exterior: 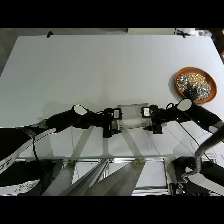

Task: Fold the box and place the chain.

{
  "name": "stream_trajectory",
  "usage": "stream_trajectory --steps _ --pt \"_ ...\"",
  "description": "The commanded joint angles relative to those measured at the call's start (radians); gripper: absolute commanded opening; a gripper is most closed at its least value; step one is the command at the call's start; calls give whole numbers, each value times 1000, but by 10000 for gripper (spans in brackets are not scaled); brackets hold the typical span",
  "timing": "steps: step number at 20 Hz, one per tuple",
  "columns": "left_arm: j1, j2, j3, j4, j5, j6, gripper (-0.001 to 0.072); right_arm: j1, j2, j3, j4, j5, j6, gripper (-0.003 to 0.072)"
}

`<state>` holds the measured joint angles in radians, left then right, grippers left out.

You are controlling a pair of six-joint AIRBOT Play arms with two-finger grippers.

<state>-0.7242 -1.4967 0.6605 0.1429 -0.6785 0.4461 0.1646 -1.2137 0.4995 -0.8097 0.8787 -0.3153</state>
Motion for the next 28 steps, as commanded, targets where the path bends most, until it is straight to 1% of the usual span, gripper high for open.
stream_trajectory --steps 1,15,22,25,26,27,28 --pt "-1 -1 1 0 -1 0 151 0 0 1 1 -1 0 459" --pt "-1 -1 1 0 -1 1 151 0 0 1 5 13 1 458" --pt "-1 -1 1 0 -1 0 151 0 0 1 2 60 3 457" --pt "-1 -1 1 0 -2 0 151 0 0 1 1 99 5 465" --pt "-1 -1 1 0 -2 0 152 -1 0 1 -2 104 13 516" --pt "0 1 1 0 2 0 152 -1 0 1 -3 103 38 622" --pt "0 5 1 1 6 -1 152 -1 0 1 -4 101 71 687"
